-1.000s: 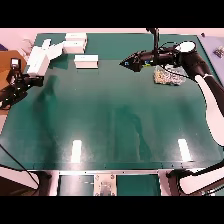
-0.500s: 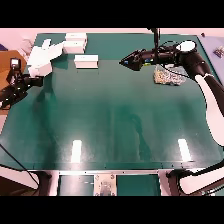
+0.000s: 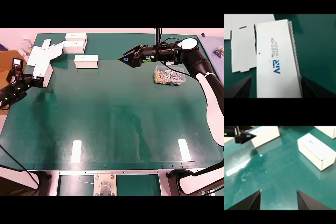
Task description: Fold the box and place the chain.
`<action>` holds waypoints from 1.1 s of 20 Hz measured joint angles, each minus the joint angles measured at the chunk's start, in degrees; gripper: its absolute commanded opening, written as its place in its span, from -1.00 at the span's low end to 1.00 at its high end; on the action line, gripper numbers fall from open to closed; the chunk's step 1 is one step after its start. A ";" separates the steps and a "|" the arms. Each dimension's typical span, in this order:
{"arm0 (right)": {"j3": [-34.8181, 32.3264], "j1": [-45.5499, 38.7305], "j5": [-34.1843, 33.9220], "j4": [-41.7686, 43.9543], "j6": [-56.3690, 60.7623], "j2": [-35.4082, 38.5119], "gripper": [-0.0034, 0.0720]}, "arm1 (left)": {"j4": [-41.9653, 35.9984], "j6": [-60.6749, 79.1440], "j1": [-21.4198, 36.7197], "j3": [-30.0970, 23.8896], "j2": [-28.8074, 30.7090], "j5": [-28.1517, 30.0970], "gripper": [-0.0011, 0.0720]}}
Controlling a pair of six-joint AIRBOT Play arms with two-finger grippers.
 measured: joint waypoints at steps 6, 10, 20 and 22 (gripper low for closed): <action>0.26 0.00 -1.86 -0.02 -0.02 0.00 0.31 | 1.31 -1.42 0.11 0.02 3.10 -2.21 0.19; 0.26 0.00 -0.68 0.52 0.17 0.44 -0.33 | 7.26 -11.39 0.22 -0.13 10.73 -8.81 -0.93; -1.79 0.02 2.99 1.38 9.79 5.62 -0.88 | 13.33 -16.48 0.20 -21.75 38.75 -15.45 -0.93; -5.70 0.02 2.78 -0.11 11.04 9.07 -0.88 | 13.31 -16.13 0.20 -27.39 44.85 -14.91 -0.93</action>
